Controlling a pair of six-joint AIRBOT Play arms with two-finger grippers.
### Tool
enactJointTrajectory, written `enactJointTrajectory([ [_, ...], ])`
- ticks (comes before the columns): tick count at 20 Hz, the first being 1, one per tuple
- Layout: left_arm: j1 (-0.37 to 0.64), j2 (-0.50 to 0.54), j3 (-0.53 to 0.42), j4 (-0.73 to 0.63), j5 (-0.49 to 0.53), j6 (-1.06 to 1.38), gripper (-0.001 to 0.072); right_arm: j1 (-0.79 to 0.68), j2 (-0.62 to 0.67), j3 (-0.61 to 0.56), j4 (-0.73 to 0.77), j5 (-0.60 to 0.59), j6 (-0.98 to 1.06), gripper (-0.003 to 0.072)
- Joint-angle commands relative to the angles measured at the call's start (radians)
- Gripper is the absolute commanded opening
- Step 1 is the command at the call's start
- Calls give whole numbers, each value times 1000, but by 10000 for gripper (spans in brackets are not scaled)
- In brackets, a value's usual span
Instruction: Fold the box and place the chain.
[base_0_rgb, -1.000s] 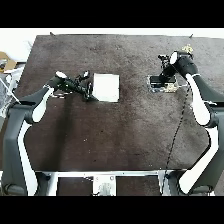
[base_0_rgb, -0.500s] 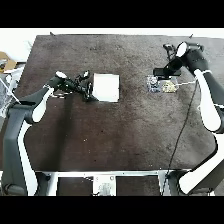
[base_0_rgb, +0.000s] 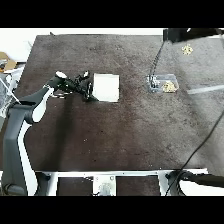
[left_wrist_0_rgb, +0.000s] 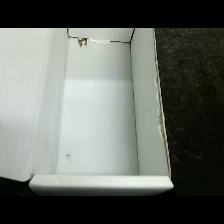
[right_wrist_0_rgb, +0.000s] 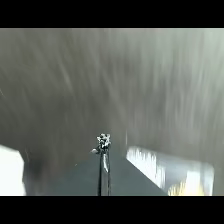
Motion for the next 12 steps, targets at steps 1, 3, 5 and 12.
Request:
enactJointTrajectory([
  [1,1,0,1,0,0,0,351,117,138,0,-91,-248,-13,3],
  [3,1,0,1,0,0,0,352,181,171,1,-99,-359,-40,3],
  [5,1,0,1,0,0,0,352,237,174,0,-99,-433,-77,3],
  [12,1,0,1,0,0,0,352,366,97,0,-99,-489,-89,3],
])
